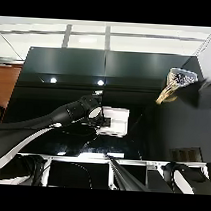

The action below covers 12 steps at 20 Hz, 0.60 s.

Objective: Fold the box and place the chain.

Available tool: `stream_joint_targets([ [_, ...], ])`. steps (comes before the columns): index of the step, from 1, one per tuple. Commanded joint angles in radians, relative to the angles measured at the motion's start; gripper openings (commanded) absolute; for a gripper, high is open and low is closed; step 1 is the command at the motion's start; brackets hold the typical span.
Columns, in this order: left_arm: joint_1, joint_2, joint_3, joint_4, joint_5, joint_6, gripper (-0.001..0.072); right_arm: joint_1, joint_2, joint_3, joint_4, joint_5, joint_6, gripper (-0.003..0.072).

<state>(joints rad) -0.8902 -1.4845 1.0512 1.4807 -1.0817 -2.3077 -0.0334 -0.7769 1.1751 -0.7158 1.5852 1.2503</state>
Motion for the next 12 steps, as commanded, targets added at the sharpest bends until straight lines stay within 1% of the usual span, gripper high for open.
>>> stream_joint_targets([
  [1, 0.0, 0.0, 0.0, 0.0, 0.0, 0.0, 0.0031, 0.123, 0.025, -0.206, 0.054, -0.048, -0.005, 0.0009],
  [5, 0.0, 0.0, 0.0, 0.0, 0.0, 0.0, 0.0031, 0.264, -0.005, -0.396, 0.113, -0.219, -0.005, 0.0009],
  [7, 0.0, 0.0, 0.0, 0.0, 0.0, 0.0, 0.0031, 0.327, -0.041, -0.454, 0.142, -0.331, -0.005, 0.0009],
  [10, 0.0, 0.0, 0.0, 0.0, -0.001, 0.0, 0.0031, 0.396, -0.118, -0.465, 0.148, -0.487, -0.005, 0.001],
  [12, 0.0, 0.0, 0.0, 0.0, -0.001, 0.0, 0.0031, 0.398, -0.159, -0.465, 0.149, -0.541, 0.004, 0.001],
])
